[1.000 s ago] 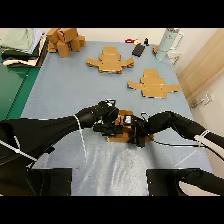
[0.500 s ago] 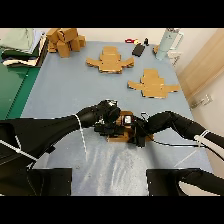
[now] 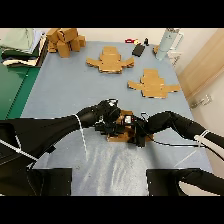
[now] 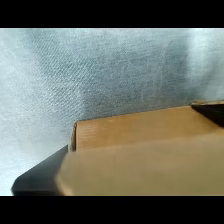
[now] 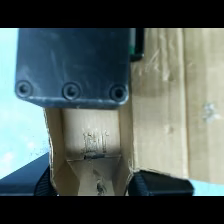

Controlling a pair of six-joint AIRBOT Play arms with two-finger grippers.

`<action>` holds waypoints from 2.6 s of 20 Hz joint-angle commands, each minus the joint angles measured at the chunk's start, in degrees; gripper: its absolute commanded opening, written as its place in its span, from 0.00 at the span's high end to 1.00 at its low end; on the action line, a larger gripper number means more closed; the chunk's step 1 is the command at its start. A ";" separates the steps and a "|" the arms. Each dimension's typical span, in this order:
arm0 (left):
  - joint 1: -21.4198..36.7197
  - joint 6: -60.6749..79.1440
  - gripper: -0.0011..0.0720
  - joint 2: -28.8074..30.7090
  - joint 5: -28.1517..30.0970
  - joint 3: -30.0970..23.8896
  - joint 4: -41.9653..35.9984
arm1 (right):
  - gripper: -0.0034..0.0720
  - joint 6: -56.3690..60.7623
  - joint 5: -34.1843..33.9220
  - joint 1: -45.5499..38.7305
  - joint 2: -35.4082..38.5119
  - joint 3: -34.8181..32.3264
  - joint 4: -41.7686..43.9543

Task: Fold the box.

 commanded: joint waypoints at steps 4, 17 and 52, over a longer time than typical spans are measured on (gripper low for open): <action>0.35 1.44 0.54 0.07 -6.12 1.90 1.05 | 0.29 -0.04 -0.09 -0.02 0.02 0.04 -0.02; 0.22 -1.38 0.60 -0.39 -6.78 2.91 3.08 | 0.29 -0.04 -0.09 -0.02 0.02 0.04 -0.02; -0.33 -3.98 0.49 -1.84 -12.52 8.98 3.15 | 0.29 -0.04 -0.09 -0.02 0.02 0.04 0.00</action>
